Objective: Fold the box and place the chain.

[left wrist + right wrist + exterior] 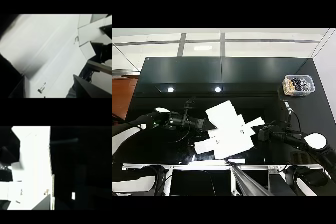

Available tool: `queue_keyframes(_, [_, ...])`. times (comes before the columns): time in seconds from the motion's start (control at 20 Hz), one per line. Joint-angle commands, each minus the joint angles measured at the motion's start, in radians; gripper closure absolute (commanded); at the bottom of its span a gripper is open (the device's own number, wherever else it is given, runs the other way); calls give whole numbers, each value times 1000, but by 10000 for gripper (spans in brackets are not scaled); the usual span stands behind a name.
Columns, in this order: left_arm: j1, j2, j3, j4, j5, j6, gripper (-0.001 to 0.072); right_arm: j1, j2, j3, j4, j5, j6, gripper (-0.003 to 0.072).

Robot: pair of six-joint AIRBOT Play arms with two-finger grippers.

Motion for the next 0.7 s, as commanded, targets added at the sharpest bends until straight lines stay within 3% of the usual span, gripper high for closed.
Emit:
queue_keyframes(0.0, [4,-16,4,-13,-87,138,13,0,1,-1,0,0,0,663])
queue_keyframes(0.35, [3,-29,6,-27,-115,217,22,0,1,-1,0,0,0,664])
queue_keyframes(0.55, [-7,-82,64,22,-149,225,28,0,1,0,-1,0,0,663])
queue_keyframes(0.65, [-8,-86,116,69,-158,218,108,0,1,-1,-1,2,1,663])
